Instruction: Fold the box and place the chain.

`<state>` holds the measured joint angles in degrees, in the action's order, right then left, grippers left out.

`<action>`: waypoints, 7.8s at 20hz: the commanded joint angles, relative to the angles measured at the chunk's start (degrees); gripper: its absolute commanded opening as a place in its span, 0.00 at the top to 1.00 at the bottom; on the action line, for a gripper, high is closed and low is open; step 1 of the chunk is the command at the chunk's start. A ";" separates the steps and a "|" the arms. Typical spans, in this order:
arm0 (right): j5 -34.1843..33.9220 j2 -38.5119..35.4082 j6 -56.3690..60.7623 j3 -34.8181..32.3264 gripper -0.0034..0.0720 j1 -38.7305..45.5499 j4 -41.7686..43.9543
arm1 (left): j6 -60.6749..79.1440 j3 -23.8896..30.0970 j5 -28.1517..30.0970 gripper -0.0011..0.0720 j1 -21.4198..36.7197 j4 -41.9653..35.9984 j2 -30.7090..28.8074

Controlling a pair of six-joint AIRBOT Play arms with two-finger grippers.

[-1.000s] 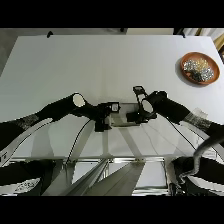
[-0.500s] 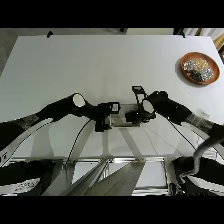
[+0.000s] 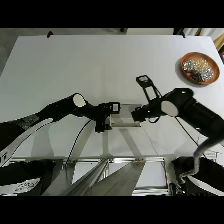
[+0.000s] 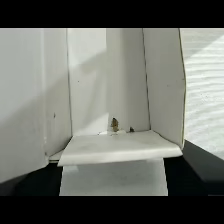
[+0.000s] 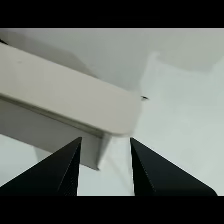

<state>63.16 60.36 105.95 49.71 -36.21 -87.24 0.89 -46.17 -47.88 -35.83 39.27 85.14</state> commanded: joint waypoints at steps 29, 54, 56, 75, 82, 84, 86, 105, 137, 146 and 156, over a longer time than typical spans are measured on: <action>-4.39 47.30 -22.27 43.56 0.68 61.92 1.40 | -0.02 -0.04 -0.15 0.97 0.02 0.09 -0.02; 9.25 26.49 -32.52 43.56 0.93 61.92 1.05 | -0.02 -0.02 -0.15 0.97 0.02 0.09 -0.02; 13.27 23.30 -32.98 43.54 0.93 61.92 2.32 | -0.02 -0.02 -0.17 0.97 0.02 0.09 -0.02; 30.58 3.45 -34.01 26.62 0.93 50.31 24.04 | -0.02 -0.02 -0.17 0.97 0.02 0.11 -0.02; 30.56 -6.56 -32.79 16.26 0.93 41.64 24.74 | -0.02 -0.02 -0.15 0.97 0.02 0.09 -0.02; 29.94 -8.15 -32.65 13.64 0.93 39.32 26.21 | -0.02 -0.04 -0.17 0.97 0.02 0.09 -0.02; 27.36 -9.64 -32.68 10.08 0.93 36.70 28.76 | -0.02 -0.02 -0.17 0.97 0.02 0.09 -0.02; -7.02 -10.51 -31.15 -8.79 0.93 12.66 31.61 | -0.02 -0.04 -0.35 0.97 0.02 0.09 -0.02; 5.51 -15.58 -19.80 -14.14 0.76 11.04 1.70 | -0.02 -0.04 -0.35 0.97 0.02 0.09 -0.02; -6.40 -9.90 -28.00 -20.79 0.45 17.16 2.49 | -0.02 -0.02 -0.35 0.97 0.02 0.09 -0.02; -13.35 0.83 -31.50 -20.79 0.52 17.16 6.95 | -0.02 -0.04 -0.33 0.97 0.02 0.09 -0.02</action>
<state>51.05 59.02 74.96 28.99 -19.09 -80.73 0.86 -46.17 -48.23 -35.83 39.35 85.14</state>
